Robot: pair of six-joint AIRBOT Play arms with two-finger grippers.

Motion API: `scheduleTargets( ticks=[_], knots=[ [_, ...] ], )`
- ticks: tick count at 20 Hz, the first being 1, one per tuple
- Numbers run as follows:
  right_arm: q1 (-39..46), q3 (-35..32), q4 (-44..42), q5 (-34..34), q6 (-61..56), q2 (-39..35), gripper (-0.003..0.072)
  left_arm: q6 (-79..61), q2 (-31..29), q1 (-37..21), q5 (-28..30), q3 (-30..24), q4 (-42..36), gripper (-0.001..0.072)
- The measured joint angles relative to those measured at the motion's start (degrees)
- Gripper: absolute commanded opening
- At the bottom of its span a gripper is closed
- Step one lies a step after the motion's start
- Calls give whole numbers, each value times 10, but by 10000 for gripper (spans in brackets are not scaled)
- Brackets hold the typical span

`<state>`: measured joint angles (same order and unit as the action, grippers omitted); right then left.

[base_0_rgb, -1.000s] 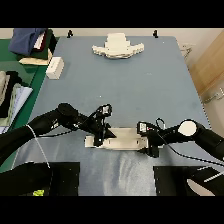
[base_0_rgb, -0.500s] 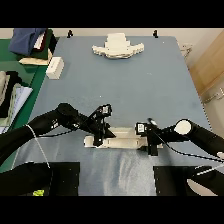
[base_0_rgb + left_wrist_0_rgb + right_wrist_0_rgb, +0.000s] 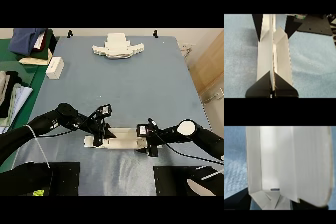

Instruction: Fold the box.

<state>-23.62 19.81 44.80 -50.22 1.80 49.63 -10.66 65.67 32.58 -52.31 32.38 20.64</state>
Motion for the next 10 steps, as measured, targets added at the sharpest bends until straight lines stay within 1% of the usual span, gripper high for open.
scheduleTargets(
  ticks=[3,4,5,6,8,9,10],
  knots=[
    [0,-1,0,2,2,12,708,0,0,0,0,0,0,16],
    [0,-2,-1,4,2,16,690,0,0,0,0,0,0,16],
    [0,-2,-3,8,2,19,689,0,0,0,0,0,0,16],
    [0,-2,-5,10,2,22,643,0,0,0,0,0,0,16],
    [0,-2,-6,15,2,28,620,0,0,0,1,0,0,16],
    [0,-2,-6,17,2,31,575,0,0,0,1,0,0,16],
    [0,-2,-6,18,2,32,564,0,0,0,1,0,0,16]
  ],
)
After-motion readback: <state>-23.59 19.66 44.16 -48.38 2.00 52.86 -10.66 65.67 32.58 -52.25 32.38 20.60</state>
